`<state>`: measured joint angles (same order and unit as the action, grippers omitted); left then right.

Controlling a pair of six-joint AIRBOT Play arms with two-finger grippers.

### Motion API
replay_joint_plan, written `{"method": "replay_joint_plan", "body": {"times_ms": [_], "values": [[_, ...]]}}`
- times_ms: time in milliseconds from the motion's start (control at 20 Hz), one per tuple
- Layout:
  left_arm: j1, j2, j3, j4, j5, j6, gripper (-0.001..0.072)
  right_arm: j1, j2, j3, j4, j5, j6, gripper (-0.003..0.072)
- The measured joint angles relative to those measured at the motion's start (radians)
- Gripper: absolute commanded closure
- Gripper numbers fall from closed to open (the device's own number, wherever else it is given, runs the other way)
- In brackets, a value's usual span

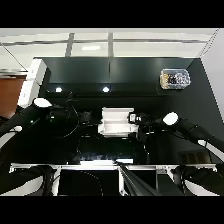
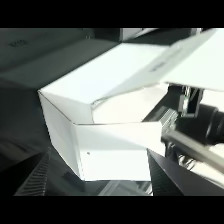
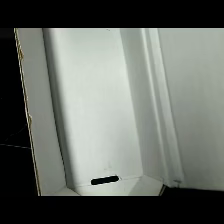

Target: Fold the box and place the chain.

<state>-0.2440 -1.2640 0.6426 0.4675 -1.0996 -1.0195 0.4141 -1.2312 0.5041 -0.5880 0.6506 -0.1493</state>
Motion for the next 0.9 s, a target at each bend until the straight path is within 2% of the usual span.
{"method": "replay_joint_plan", "body": {"times_ms": [200, 400, 600, 650, 700, 900], "values": [[-0.095, 0.018, 0.016, 0.081, 0.087, -0.085, 0.002, 0.0, 0.0, 0.0, 0.0, 0.0, 0.0, 0.0202], [-0.189, 0.024, 0.021, 0.128, 0.219, -0.173, 0.0025, 0.0, 0.0, 0.0, 0.0, 0.0, 0.0, 0.0202], [-0.293, 0.027, 0.053, 0.264, 0.31, -0.337, 0.0042, 0.0, 0.0, 0.0, 0.0, 0.0, 0.0, 0.0202], [-0.319, 0.027, 0.067, 0.32, 0.319, -0.394, 0.0123, 0.0, 0.0, 0.0, 0.0, 0.0, 0.0, 0.0202], [-0.34, 0.027, 0.08, 0.375, 0.322, -0.453, 0.0154, 0.0, 0.0, 0.0, 0.0, 0.0, 0.0, 0.0202], [-0.406, 0.027, 0.141, 0.56, 0.306, -0.634, 0.0176, 0.0, 0.0, 0.0, 0.0, 0.0, 0.0, 0.0202]]}}
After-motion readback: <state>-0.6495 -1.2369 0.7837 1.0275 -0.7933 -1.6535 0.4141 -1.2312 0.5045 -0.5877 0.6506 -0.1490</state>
